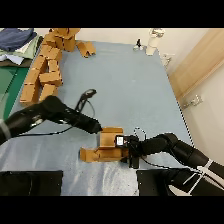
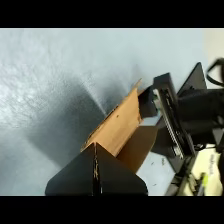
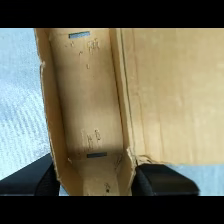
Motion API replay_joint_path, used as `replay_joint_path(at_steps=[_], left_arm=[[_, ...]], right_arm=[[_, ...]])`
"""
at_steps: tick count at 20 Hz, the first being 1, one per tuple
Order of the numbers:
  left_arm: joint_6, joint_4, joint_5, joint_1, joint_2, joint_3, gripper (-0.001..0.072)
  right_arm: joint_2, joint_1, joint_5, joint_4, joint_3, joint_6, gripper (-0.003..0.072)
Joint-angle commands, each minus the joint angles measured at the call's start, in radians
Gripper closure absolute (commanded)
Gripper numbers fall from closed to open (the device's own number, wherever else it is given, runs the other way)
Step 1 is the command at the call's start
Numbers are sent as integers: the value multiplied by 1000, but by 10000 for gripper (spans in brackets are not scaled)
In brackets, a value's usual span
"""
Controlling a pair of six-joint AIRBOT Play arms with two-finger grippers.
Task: Fold the box.
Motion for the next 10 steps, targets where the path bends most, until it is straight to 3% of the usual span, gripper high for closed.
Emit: replay_joint_path(at_steps=[1,4,5,6,10], left_arm=[[216,40,-46,55,253,-87,697],[385,41,-119,43,400,-174,685],[455,40,-119,27,419,-195,352],[521,41,-103,7,422,-210,82],[722,109,-25,-67,367,-263,63]], right_arm=[[0,1,0,0,1,0,168],[0,1,0,0,1,0,168],[0,1,0,0,1,0,167],[0,1,0,0,1,0,168],[0,1,0,0,1,0,168]])
